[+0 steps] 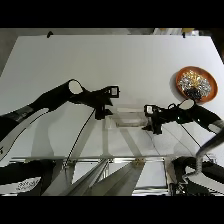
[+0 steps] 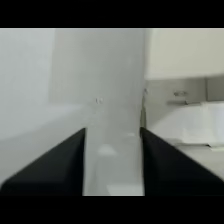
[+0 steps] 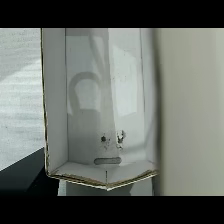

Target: Fold the box and place the chain.

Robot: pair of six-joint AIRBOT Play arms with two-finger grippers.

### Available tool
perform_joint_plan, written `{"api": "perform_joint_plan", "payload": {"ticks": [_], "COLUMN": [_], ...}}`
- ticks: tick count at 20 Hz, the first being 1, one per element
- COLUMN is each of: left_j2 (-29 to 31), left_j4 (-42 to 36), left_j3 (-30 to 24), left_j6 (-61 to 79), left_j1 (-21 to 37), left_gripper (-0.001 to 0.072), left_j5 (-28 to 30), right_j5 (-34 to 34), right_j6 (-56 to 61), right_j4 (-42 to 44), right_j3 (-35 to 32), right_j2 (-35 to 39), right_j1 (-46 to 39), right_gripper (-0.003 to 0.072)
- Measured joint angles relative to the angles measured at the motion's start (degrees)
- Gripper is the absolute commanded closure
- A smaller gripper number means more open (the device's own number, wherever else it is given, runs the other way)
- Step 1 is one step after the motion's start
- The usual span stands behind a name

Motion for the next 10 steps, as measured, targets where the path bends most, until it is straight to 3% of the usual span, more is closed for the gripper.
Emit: {"api": "perform_joint_plan", "payload": {"ticks": [2, 7, 10], "left_j2": [3.52, 13.05, 16.17], "left_j4": [3.56, 6.29, 6.73], "left_j3": [0.00, 0.00, 0.00], "left_j6": [-4.70, -11.91, -15.76], "left_j1": [0.20, -1.05, -4.81], "left_gripper": [0.0709, 0.0707, 0.0707], "left_j5": [-3.21, -13.16, -15.85], "right_j5": [-0.02, -0.07, -0.09], "right_j6": [-0.04, -0.04, -0.04], "right_j4": [-0.02, -0.02, -0.02], "right_j3": [0.00, 0.00, 0.00], "right_j2": [0.00, 0.00, 0.00], "right_j1": [0.00, 0.00, 0.00], "right_gripper": [0.0388, 0.0388, 0.0388]}}
